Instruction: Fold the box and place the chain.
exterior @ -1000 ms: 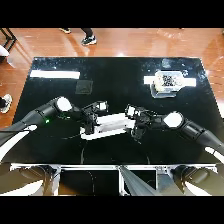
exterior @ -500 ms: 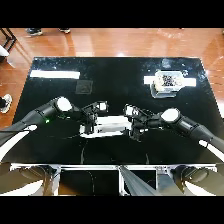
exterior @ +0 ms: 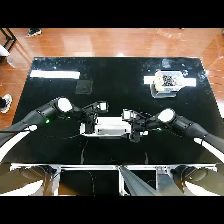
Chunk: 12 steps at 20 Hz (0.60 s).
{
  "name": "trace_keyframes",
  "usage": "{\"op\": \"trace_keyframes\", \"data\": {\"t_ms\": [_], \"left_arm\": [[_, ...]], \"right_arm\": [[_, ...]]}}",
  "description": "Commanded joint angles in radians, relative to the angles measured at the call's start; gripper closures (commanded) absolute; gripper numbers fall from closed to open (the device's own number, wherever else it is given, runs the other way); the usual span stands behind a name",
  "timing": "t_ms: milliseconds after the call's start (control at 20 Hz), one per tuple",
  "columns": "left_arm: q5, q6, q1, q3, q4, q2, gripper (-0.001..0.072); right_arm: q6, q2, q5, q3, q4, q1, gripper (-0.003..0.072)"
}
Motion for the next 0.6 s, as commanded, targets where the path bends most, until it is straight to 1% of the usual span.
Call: {"op": "trace_keyframes", "data": {"t_ms": [0,150,550], "left_arm": [[0.004,-0.001,0.0,0.0,0.0,0.0,0.0687],[0.003,-0.001,0.0,0.0,0.0,0.0,0.0687],[0.004,-0.001,0.0,0.0,-0.001,0.0,0.0687]], "right_arm": [[0.0,-0.023,-0.019,0.0,-0.019,0.005,0.0024],[0.0,-0.042,-0.026,0.0,-0.019,0.005,0.0025],[-0.012,-0.047,-0.045,0.0,-0.019,0.005,0.0025]]}}
